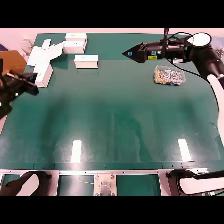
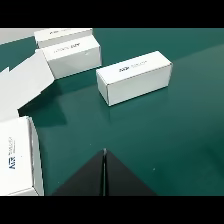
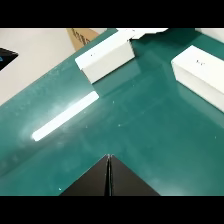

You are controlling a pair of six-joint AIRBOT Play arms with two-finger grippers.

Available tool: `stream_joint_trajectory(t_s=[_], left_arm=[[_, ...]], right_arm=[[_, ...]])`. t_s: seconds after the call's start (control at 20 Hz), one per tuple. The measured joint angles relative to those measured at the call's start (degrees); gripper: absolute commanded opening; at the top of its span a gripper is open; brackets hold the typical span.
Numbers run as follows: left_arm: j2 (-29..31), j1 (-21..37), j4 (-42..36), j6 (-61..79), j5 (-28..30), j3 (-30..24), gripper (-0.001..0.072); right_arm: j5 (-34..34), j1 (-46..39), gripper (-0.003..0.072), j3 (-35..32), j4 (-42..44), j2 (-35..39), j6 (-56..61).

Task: Fold the box and place the chain.

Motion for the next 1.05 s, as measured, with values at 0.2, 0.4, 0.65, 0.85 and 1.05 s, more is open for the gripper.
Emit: stream_joint_trajectory(t_s=[0.2,0.4,0.65,0.85,1.05], left_arm=[[9.22,0.00,0.13,-0.02,0.42,-8.33,0.0018],[12.81,0.02,0.24,-1.79,0.55,-12.44,0.0019],[13.86,0.00,0.26,-3.04,0.66,-13.79,0.0018],[14.08,0.02,0.24,-3.32,0.70,-14.03,0.0019],[14.10,0.02,0.22,-3.43,0.70,-14.08,0.0019]], right_arm=[[-5.40,0.00,0.0010,-14.10,-3.72,10.29,1.20],[-15.34,-0.22,0.0011,-30.51,-6.86,21.70,1.70],[-21.75,-1.60,0.0010,-40.17,-8.15,28.37,1.77],[-23.19,-1.97,0.0010,-42.01,-8.37,29.59,1.84],[-23.69,-2.10,0.0010,-42.53,-8.50,29.90,1.88]])
